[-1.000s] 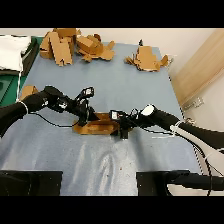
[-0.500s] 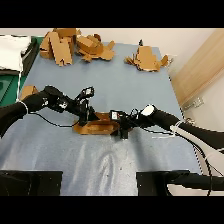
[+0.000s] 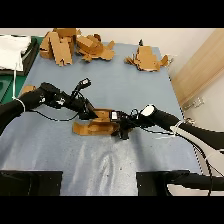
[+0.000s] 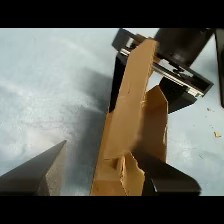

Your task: Fold the box.

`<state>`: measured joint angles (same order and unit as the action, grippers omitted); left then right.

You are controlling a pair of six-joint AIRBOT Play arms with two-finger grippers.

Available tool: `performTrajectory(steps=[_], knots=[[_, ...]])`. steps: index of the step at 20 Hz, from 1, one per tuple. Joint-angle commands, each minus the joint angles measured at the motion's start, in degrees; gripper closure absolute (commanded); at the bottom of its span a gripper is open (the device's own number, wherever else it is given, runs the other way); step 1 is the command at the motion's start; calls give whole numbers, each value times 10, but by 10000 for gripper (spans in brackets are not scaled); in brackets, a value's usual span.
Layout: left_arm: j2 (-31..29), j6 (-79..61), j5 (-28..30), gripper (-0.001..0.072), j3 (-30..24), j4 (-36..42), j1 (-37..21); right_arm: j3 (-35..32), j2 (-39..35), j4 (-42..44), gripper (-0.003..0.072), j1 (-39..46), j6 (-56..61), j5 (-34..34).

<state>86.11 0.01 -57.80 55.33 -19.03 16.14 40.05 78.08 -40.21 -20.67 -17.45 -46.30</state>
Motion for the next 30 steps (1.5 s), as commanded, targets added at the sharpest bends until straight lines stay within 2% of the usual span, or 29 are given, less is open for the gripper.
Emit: performTrajectory(steps=[1,6,7,8,9,11,15,18,19,20,21,22,27,30], knots=[[-1,42,-21,163,3,-4,-18,0,-6,-2,294,0,1,3],[-14,87,-89,164,3,-9,-66,0,-7,-5,294,0,1,3],[-19,104,-104,183,3,-16,-82,0,-7,-5,293,0,1,3],[-25,121,-120,256,3,-29,-98,0,-9,-5,226,0,1,3],[-28,132,-130,254,3,-40,-112,0,-13,-5,197,0,1,3],[-30,167,-146,253,3,-57,-135,0,-19,-5,196,0,1,3],[-30,257,-155,254,3,-122,-148,0,-21,-7,197,0,1,3],[-30,331,-188,267,3,-133,-147,0,-22,-7,197,0,1,3],[-30,343,-209,448,3,-134,-146,0,-21,-7,197,0,1,3],[-30,341,-233,560,3,-134,-142,0,-21,-7,197,0,1,3],[-30,346,-248,604,2,-132,-135,0,-21,-7,197,0,1,3],[-30,354,-260,702,1,-132,-123,0,-21,-7,197,0,1,3],[-30,401,-281,705,-21,-131,-25,0,-21,-7,197,0,1,3],[-30,434,-282,703,-24,-82,45,0,-21,-5,197,0,1,3]])
